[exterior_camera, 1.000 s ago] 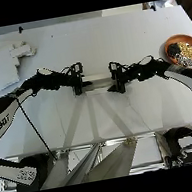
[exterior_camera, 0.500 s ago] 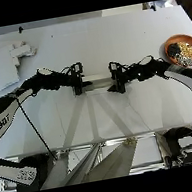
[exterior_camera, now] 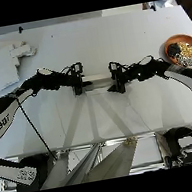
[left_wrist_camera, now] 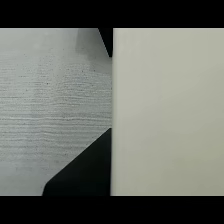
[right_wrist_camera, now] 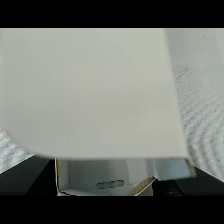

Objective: Fold the box and place the chain.

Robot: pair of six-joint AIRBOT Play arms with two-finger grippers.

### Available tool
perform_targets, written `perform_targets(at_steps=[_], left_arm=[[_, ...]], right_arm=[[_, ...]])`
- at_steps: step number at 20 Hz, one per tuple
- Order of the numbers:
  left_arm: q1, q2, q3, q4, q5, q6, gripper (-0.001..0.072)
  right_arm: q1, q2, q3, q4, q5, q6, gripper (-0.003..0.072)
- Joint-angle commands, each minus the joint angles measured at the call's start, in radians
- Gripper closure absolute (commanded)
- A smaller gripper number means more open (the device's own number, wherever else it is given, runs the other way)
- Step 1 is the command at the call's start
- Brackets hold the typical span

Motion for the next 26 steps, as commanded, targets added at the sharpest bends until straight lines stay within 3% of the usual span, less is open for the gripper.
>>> perform_targets(at_steps=[1, 6, 7, 8, 10, 11, 20, 26], left_arm=[[0.0, -0.001, 0.0, -0.002, -0.003, 0.0, 0.0696], [0.0, -0.001, 0.0, -0.002, -0.003, 0.0, 0.0692], [-0.001, -0.001, 0.0, -0.002, -0.002, 0.001, 0.0659], [0.0, -0.001, 0.0, -0.002, -0.003, 0.0, 0.0547], [0.002, -0.001, 0.0, -0.003, -0.002, 0.0, 0.0211], [0.003, -0.001, 0.0, -0.003, -0.002, 0.0, 0.0177], [0.027, 0.002, 0.0, -0.028, -0.003, 0.001, 0.0175], [0.093, 0.091, 0.0, -0.03, -0.005, 0.0, 0.0176]], right_arm=[[0.001, 0.0, 0.0, 0.0, 0.0, 0.0, 0.022], [0.001, 0.0, 0.0, 0.0, 0.0, 0.0, 0.022], [0.001, 0.0, 0.0, 0.0, 0.0, 0.0, 0.022], [0.001, 0.0, 0.0, 0.0, 0.0, 0.0, 0.022], [0.001, 0.0, 0.0, 0.0, 0.0, 0.0, 0.022], [0.001, 0.0, 0.0, 0.0, 0.0, 0.0, 0.022], [0.001, 0.0, 0.0, 0.0, 0.0, 0.0, 0.022], [0.001, 0.0, 0.0, 0.0, 0.0, 0.0, 0.022]])
